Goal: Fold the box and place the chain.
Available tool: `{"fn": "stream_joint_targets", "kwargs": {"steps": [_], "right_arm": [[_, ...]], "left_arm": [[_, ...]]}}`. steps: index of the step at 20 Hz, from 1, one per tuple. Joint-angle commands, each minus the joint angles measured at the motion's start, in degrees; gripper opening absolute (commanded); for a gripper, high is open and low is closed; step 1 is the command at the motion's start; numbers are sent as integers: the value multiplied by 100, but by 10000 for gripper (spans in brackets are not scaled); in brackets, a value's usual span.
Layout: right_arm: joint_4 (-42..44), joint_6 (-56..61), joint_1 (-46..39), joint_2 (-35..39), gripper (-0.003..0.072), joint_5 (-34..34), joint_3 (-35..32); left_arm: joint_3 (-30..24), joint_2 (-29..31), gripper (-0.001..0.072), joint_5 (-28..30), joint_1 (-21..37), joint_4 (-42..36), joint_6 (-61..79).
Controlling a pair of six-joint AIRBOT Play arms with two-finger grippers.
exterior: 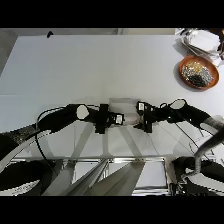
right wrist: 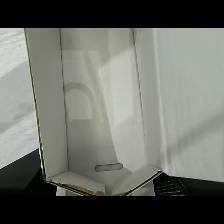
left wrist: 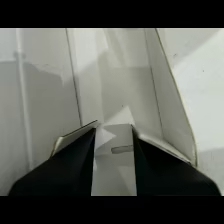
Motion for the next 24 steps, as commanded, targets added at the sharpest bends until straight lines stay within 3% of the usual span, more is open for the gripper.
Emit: {"fn": "stream_joint_targets", "kwargs": {"steps": [1, 5, 6, 8, 9, 18, 24], "right_arm": [[24, 20, 2, 0, 404, 2, 4], [24, 20, 2, 0, 404, 2, 4], [24, 20, 2, 0, 404, 2, 4], [24, 20, 2, 0, 404, 4, 4], [26, 20, 2, 0, 404, 2, 4], [24, 20, 2, 0, 404, 2, 4], [26, 20, 2, 0, 404, 2, 4]], "left_arm": [[2, -57, 350, 125, -52, -76, -13], [2, -52, 347, 111, -50, -72, -13], [2, -31, 310, 61, -46, -72, -48], [2, 151, 65, -133, 46, 66, -433], [2, 291, 4, -269, 131, 199, -645], [0, 1827, 7, -1740, 1248, 898, -3611], [-310, 2151, 4, -1856, 2120, 1591, -6570]]}}
